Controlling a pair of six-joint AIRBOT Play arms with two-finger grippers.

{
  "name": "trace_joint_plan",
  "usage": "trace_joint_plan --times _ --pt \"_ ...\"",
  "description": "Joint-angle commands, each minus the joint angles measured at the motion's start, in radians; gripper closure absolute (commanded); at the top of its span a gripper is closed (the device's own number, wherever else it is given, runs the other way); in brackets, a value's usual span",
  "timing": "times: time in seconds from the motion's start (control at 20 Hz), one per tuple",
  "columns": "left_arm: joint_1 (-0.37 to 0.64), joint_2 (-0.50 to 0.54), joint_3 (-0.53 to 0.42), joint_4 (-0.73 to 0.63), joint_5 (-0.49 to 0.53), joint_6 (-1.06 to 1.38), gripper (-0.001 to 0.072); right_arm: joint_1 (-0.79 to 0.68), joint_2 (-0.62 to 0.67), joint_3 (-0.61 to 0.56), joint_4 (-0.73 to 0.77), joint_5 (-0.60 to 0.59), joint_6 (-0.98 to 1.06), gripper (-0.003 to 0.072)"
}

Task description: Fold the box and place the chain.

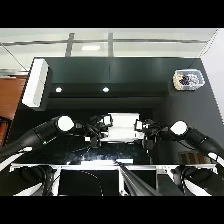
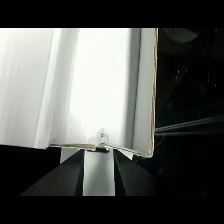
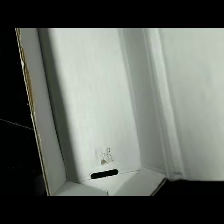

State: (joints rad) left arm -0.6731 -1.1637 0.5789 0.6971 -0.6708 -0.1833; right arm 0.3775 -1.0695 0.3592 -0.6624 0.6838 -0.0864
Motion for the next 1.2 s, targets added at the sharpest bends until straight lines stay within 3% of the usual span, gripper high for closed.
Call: trace_joint_plan --times 0.0,0.45,0.5,0.55,0.6,0.65,0.7,0.8,0.9,1.15 --pt "-0.010 -0.021 0.000 -0.129 0.042 0.000 0.0487 0.001 0.000 0.000 0.000 0.000 0.000 0.0432" --pt "-0.059 -0.068 0.000 -0.150 0.061 0.026 0.0487 0.000 0.000 0.000 0.000 0.000 0.000 0.0432" --pt "-0.059 -0.068 0.000 -0.148 0.061 0.026 0.0445 0.000 0.000 0.000 0.000 0.000 0.000 0.0432" --pt "-0.059 -0.068 0.000 -0.148 0.061 0.026 0.0244 0.001 0.000 0.000 0.000 0.000 0.000 0.0432" --pt "-0.059 -0.068 0.000 -0.146 0.061 0.026 0.0183 0.001 0.000 0.000 0.000 0.000 0.000 0.0432" --pt "-0.059 -0.068 0.000 -0.137 0.058 0.026 0.0367 0.001 0.000 0.000 0.000 0.000 0.000 0.0432" --pt "-0.060 -0.068 0.002 -0.120 0.055 0.026 0.0597 0.001 0.000 0.000 0.000 0.000 0.000 0.0432" --pt "-0.058 -0.068 0.004 -0.106 0.047 0.026 0.0546 0.001 0.000 0.000 0.000 0.000 0.000 0.0432" --pt "-0.055 -0.060 0.019 -0.030 0.010 0.014 0.0684 0.000 0.000 0.000 0.000 0.000 0.000 0.0432" --pt "0.054 0.090 0.036 0.161 -0.132 -0.255 0.0686 0.000 0.000 0.000 0.000 0.000 0.000 0.0432"
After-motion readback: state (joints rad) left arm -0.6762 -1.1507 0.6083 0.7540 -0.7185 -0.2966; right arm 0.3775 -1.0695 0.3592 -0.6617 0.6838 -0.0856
